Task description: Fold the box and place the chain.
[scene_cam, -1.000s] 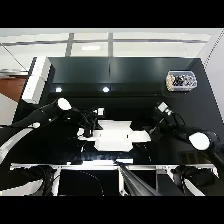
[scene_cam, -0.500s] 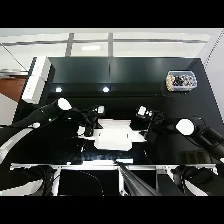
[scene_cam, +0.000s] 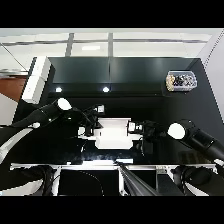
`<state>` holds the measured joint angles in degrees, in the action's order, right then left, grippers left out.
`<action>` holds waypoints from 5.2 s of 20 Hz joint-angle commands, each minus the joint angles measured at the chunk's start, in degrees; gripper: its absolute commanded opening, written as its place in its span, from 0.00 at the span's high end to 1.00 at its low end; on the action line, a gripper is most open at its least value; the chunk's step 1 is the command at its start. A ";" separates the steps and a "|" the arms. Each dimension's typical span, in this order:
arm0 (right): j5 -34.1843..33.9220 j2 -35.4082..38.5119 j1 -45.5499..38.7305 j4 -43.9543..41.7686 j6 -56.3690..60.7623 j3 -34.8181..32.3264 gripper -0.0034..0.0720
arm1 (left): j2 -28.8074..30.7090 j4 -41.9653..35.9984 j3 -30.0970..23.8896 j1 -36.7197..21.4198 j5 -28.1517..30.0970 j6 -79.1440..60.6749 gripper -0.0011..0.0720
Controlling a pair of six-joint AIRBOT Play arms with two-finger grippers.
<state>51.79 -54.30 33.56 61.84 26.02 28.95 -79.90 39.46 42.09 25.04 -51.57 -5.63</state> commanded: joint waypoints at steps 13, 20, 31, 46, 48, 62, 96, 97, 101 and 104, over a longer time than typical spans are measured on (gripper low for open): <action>-13.49 -5.22 8.37 -7.02 -7.67 -0.90 0.03 | -0.02 -0.07 0.00 0.02 -0.04 0.07 0.95; -14.78 -1.44 8.33 -1.66 3.04 -0.83 0.03 | -0.02 -0.07 0.00 0.02 -0.07 0.07 0.95; -21.77 3.21 5.16 1.86 8.09 -0.74 0.03 | 0.04 -0.07 0.00 0.02 0.11 0.07 0.95; -13.42 1.22 -2.45 -15.54 -13.77 -0.76 0.03 | 0.04 -0.07 0.00 0.02 0.24 0.07 0.95; -15.69 -0.52 -2.95 -15.98 -15.74 -0.76 0.03 | 0.04 -0.07 0.00 0.04 0.13 0.07 0.95; -1.55 -0.31 -2.80 -11.37 -10.12 -4.87 0.03 | 0.04 -0.09 0.00 0.02 -0.04 0.09 0.95; -17.05 1.90 -3.15 -12.37 -9.77 -3.23 0.03 | 1.68 6.95 0.26 3.87 3.58 -0.37 0.95; -16.06 1.70 -3.21 -15.23 -12.94 -3.23 0.03 | 1.68 6.95 0.26 3.87 3.58 -0.37 0.95; -15.89 0.07 -3.19 -18.23 -16.41 -3.23 0.03 | 1.70 6.91 0.39 3.87 3.39 -0.26 0.95; -15.54 -0.02 -3.19 -22.73 -20.85 -3.23 0.03 | 1.70 6.75 1.07 3.87 3.34 -0.26 0.95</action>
<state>35.64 -53.98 30.46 43.59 9.85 25.67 -78.24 46.24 42.68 28.86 -48.31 -5.96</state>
